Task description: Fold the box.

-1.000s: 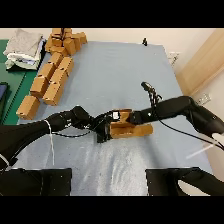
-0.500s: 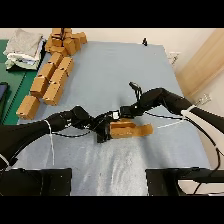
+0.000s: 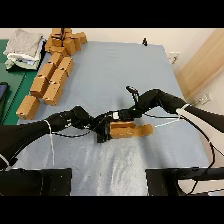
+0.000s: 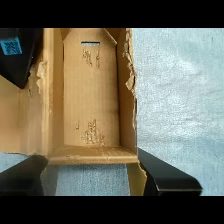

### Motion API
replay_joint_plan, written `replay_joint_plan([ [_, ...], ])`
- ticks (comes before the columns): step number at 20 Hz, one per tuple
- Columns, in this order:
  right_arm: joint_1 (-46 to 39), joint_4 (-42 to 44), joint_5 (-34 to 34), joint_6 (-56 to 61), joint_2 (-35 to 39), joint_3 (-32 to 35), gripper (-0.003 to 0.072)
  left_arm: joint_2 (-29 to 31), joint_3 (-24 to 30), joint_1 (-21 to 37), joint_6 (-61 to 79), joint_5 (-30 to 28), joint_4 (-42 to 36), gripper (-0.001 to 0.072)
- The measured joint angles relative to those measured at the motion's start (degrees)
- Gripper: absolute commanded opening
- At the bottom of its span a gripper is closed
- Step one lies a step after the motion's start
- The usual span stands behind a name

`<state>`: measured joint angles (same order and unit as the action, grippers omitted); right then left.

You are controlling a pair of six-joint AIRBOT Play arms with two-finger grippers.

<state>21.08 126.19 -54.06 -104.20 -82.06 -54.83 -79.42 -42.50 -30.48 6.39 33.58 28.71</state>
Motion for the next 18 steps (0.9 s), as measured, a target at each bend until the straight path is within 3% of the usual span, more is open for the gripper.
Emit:
replay_joint_plan([
  [5,0.00,-1.01,-1.40,-3.56,7.02,-0.26,0.0001,0.00,0.00,0.00,0.00,0.00,-0.02,0.0422],
  [9,0.00,-6.23,-6.49,-5.38,16.48,0.26,0.0001,0.00,0.00,0.00,-0.02,0.00,-0.02,0.0422],
  [13,0.31,-8.50,-11.08,-7.21,27.23,6.08,0.0014,0.00,0.00,0.00,0.00,0.00,-0.02,0.0422],
  [15,1.05,-9.77,-12.79,-11.32,31.71,10.99,0.0389,0.00,0.00,0.00,0.00,-0.02,0.00,0.0422],
  [16,1.46,-10.91,-12.85,-14.23,33.40,13.51,0.0483,0.00,0.00,0.00,0.00,0.00,-0.02,0.0422],
  [18,2.01,-14.64,-12.20,-20.17,35.26,17.49,0.0485,0.00,0.00,0.00,-0.02,-0.02,0.00,0.0422],
])
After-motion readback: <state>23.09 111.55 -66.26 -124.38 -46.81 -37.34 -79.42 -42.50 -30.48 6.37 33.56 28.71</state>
